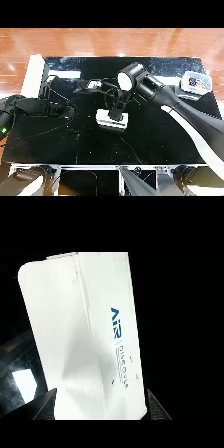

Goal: Fold the box and place the chain.

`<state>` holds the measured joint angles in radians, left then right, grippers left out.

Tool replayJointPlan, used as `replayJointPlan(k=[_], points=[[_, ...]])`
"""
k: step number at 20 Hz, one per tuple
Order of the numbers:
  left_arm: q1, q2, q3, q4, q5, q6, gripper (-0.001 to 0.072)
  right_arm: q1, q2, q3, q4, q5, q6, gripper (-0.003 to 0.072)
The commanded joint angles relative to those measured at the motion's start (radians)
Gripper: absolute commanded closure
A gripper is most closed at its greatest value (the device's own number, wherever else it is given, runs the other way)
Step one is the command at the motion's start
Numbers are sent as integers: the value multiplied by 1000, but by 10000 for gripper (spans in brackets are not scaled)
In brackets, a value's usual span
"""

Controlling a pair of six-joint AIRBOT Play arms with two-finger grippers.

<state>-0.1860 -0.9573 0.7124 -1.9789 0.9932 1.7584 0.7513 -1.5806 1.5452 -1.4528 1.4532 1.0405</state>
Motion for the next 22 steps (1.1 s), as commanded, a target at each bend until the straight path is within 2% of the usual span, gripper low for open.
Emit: replayJointPlan(k=[1,22], points=[[1,0,0,0,2,0,198,-8,-32,1,27,2,-39,-29],[1,0,0,0,1,0,198,-7,-48,-21,19,-27,-83,-20]])
